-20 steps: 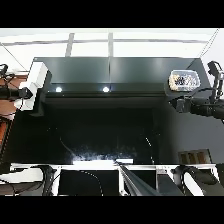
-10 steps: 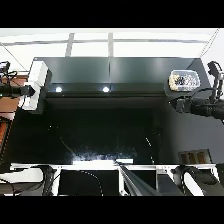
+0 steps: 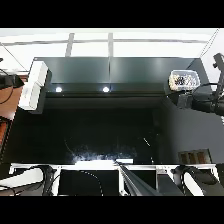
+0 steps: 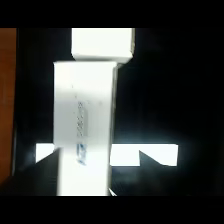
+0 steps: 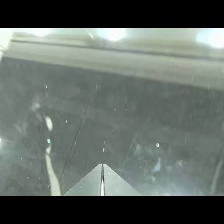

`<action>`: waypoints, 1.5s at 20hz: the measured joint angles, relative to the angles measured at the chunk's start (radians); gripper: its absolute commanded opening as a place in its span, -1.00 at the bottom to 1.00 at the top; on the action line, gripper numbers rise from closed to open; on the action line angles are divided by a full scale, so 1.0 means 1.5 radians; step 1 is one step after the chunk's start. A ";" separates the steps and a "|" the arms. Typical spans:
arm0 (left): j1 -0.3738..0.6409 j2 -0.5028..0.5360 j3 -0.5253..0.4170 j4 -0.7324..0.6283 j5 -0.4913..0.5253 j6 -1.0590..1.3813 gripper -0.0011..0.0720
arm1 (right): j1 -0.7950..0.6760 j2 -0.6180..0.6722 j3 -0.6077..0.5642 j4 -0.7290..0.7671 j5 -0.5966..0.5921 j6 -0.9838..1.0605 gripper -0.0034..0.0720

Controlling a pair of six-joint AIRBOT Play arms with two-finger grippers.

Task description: Fold the box and place the chain.

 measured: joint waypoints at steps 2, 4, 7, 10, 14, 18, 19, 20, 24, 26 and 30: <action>-0.002 0.037 0.014 -0.003 -0.060 -0.055 -0.91 | 0.000 0.000 0.020 -0.009 0.011 -0.006 -0.88; -0.009 0.081 0.013 -0.020 -0.102 -0.091 -0.91 | 0.000 0.001 0.040 -0.015 0.027 -0.009 -0.88; -0.042 0.170 -0.036 -0.052 -0.109 -0.115 -0.91 | 0.000 0.001 0.057 -0.026 0.052 -0.007 -0.89; -0.107 0.273 -0.137 -0.072 -0.050 -0.123 -0.91 | 0.000 0.003 0.064 -0.086 0.062 0.018 -0.89; -0.216 0.393 -0.299 -0.089 0.056 -0.125 -0.91 | 0.000 0.049 0.028 -0.201 0.011 0.053 -0.90; -0.301 0.485 -0.436 -0.108 0.153 -0.133 -0.91 | -0.001 0.142 -0.096 -0.296 -0.123 0.102 -0.89; -0.312 0.504 -0.463 -0.108 0.172 -0.135 -0.91 | -0.001 0.152 -0.120 -0.316 -0.143 0.112 -0.88; -0.320 0.518 -0.484 -0.109 0.194 -0.135 -0.91 | -0.001 0.160 -0.140 -0.332 -0.158 0.122 -0.88; -0.335 0.547 -0.527 -0.112 0.237 -0.137 -0.91 | -0.001 0.173 -0.176 -0.365 -0.183 0.137 -0.88; -0.338 0.552 -0.536 -0.113 0.248 -0.137 -0.91 | -0.001 0.176 -0.182 -0.372 -0.189 0.139 -0.88; -0.340 0.556 -0.541 -0.117 0.259 -0.138 -0.91 | -0.001 0.178 -0.187 -0.380 -0.193 0.142 -0.88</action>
